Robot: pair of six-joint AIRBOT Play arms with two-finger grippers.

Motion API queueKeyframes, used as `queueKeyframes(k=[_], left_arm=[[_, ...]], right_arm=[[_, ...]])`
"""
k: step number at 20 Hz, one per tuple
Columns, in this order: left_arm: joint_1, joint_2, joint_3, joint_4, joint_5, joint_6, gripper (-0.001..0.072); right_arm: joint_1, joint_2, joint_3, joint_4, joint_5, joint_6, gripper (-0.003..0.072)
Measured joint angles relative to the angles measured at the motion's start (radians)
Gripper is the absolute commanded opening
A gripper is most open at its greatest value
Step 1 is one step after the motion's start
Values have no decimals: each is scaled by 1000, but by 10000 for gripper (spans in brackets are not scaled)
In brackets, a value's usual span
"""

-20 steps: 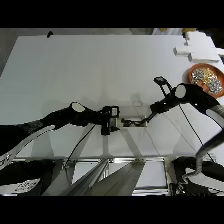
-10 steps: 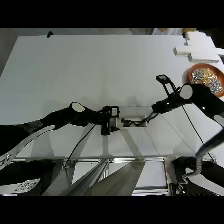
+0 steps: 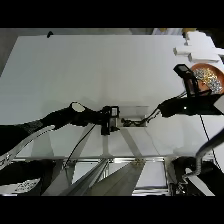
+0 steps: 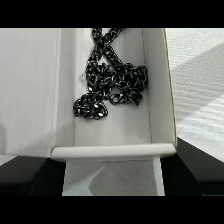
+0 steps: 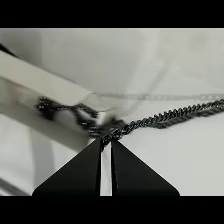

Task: Fold the box and place the chain.

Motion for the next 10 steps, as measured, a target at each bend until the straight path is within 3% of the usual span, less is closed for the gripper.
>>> queueKeyframes(k=[7, 10], left_arm=[[0, 0, 0, 0, 0, 0, 33], [0, 0, 0, 0, 0, 0, 33]], right_arm=[[2, 72, 0, 365, 13, -129, 10], [33, 74, 0, 457, 1, -178, 10]])
